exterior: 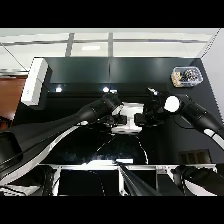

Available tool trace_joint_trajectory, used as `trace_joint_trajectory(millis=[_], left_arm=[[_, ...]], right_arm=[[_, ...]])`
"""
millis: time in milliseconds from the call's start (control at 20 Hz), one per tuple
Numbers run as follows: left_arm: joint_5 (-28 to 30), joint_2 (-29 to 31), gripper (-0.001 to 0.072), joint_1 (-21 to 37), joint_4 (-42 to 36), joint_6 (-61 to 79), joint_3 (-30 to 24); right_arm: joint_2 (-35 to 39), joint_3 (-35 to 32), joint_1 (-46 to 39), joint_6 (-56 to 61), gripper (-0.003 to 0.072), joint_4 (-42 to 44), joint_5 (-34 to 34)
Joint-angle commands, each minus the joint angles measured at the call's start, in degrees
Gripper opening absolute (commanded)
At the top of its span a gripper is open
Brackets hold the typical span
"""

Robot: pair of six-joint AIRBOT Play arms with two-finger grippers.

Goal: Fold the box and place the chain.

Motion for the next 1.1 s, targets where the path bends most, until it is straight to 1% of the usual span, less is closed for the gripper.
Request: trace_joint_trajectory(millis=[0,150,200,300,400,450,500,600,800,1050], left_arm=[[0.20,-0.02,0.0026,0.02,-0.04,-0.02,0.04],[0.20,-0.02,0.0026,0.02,-0.02,-0.02,0.04],[0.20,-0.02,0.0026,0.02,-0.02,-0.02,0.04],[0.20,-0.02,0.0026,0.02,-0.02,-0.02,0.04],[0.20,-0.02,0.0026,0.02,-0.02,-0.02,0.04],[0.20,-0.02,0.0026,0.02,-0.02,-0.02,0.04],[0.20,-0.02,0.0026,0.02,-0.04,-0.02,0.04],[0.20,-0.02,0.0026,0.02,-0.02,-0.02,0.04],[0.24,-0.02,0.0026,0.02,-0.02,-0.02,0.04],[0.26,-0.02,0.0026,0.02,-0.02,-0.02,0.04]], right_arm=[[-0.22,0.02,1.18,1.75,0.0334,-1.81,-1.20],[-2.14,0.28,3.96,5.66,0.0333,-5.53,-1.51],[-3.06,0.81,4.74,6.62,0.0312,-6.16,-1.53],[-4.48,1.90,5.64,8.28,0.0304,-7.10,-1.86],[-5.33,2.93,6.10,12.07,0.0302,-10.05,-1.16],[-5.53,3.34,6.25,13.22,0.0208,-11.10,-1.01],[-5.79,3.82,6.45,13.57,0.0189,-11.04,-0.81],[-6.62,5.25,6.99,15.21,0.0189,-11.13,0.02],[-9.18,8.52,9.55,19.15,0.0189,-16.35,3.93],[-10.03,9.22,10.01,21.22,0.0189,-17.57,6.67]])
